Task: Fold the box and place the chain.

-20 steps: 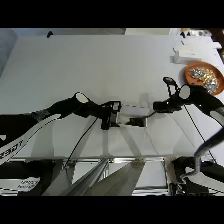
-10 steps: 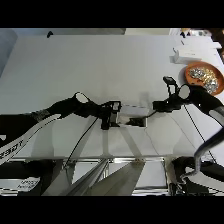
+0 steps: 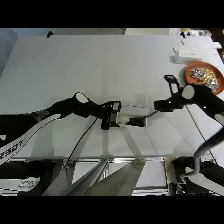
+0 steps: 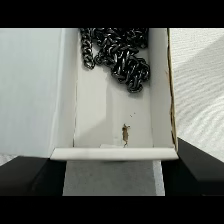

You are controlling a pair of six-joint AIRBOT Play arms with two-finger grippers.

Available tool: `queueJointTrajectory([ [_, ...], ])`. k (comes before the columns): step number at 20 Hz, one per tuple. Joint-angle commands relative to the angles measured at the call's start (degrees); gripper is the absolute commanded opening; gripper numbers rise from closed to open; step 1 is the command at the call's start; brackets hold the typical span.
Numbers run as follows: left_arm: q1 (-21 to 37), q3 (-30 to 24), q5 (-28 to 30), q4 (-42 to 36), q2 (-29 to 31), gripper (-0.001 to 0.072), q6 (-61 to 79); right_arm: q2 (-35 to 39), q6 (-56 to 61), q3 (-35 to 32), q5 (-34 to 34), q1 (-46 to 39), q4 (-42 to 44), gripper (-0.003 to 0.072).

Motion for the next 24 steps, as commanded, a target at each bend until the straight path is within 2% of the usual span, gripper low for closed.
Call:
queueJointTrajectory([
  [1,0.0,0.0,0.0,0.0,0.0,0.0363,0.0,7.7,-0.6,0.0,6.2,0.1,1.1,0.0016],
  [4,0.0,0.0,0.0,0.0,0.0,0.0363,0.0,14.9,-2.6,0.0,11.4,0.1,5.1,0.0016],
  [7,0.0,0.0,0.0,0.0,0.0,0.0363,0.0,21.6,-6.9,0.0,15.6,0.1,14.3,0.0016],
  [14,0.0,0.0,0.0,0.0,0.0,0.0363,0.0,29.9,-12.2,0.0,19.1,0.1,33.3,0.0016],
  [20,0.0,0.0,0.0,0.0,0.0,0.0363,0.0,30.6,-14.2,0.0,15.5,0.1,41.5,0.0016],
  [24,0.0,0.0,0.0,0.0,0.0,0.0363,0.0,30.1,-15.8,0.0,4.3,6.5,40.9,0.0017],
])
